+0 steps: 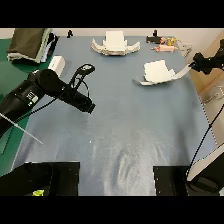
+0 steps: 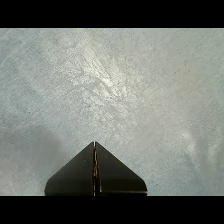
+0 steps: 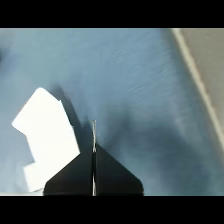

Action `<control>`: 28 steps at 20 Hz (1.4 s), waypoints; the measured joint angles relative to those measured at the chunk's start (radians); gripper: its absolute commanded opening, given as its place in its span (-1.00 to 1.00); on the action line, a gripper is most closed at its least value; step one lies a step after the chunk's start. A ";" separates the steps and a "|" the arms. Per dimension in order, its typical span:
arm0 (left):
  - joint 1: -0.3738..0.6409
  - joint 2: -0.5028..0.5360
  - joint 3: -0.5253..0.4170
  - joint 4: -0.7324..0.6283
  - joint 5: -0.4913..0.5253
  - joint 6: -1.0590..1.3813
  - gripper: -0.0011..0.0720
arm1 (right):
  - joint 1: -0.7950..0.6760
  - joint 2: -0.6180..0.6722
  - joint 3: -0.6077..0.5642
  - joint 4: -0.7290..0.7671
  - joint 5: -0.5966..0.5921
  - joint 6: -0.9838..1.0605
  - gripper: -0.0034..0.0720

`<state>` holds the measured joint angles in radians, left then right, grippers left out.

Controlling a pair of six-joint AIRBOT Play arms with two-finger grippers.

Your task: Fold the box.

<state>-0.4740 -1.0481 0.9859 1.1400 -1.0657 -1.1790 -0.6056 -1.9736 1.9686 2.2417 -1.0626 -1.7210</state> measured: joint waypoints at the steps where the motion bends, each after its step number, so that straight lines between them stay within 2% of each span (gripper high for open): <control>1: 0.000 0.000 0.000 0.000 0.000 0.000 -0.94 | 0.008 0.040 -0.033 0.001 -0.012 -0.001 -0.93; 3: 0.000 0.000 0.000 0.000 0.000 0.000 -0.94 | 0.028 0.135 -0.127 0.000 -0.026 -0.005 -0.93; 6: 0.000 0.000 0.000 0.000 0.000 0.000 -0.94 | 0.079 0.312 -0.342 -0.001 -0.027 -0.003 -0.93; 13: 0.000 0.000 0.000 0.000 0.000 0.000 -0.94 | 0.247 0.873 -1.073 -0.004 0.174 0.112 -0.92; 17: 0.000 0.000 0.000 0.000 0.000 0.000 -0.94 | 0.325 1.133 -1.400 -0.026 0.254 0.206 -0.89; 18: 0.000 0.000 0.000 0.000 0.000 0.000 -0.94 | 0.336 1.176 -1.452 -0.029 0.263 0.222 -0.49; 19: 0.000 0.000 0.000 0.000 0.000 0.000 -0.94 | 0.345 1.211 -1.494 -0.037 0.267 0.231 0.13; 20: 0.000 0.000 0.000 0.000 0.000 0.000 -0.94 | 0.351 1.236 -1.526 -0.048 0.267 0.239 0.32; 24: 0.000 0.000 0.000 0.000 0.000 0.000 -0.94 | 0.360 1.257 -1.560 -0.136 0.193 0.257 0.32; 28: 0.000 0.000 0.000 0.000 0.000 0.000 -0.94 | 0.339 1.171 -1.450 -0.241 0.074 0.238 0.25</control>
<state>-0.4740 -1.0481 0.9859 1.1400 -1.0657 -1.1790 -0.2665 -0.8024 0.5190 2.0006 -0.9882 -1.4834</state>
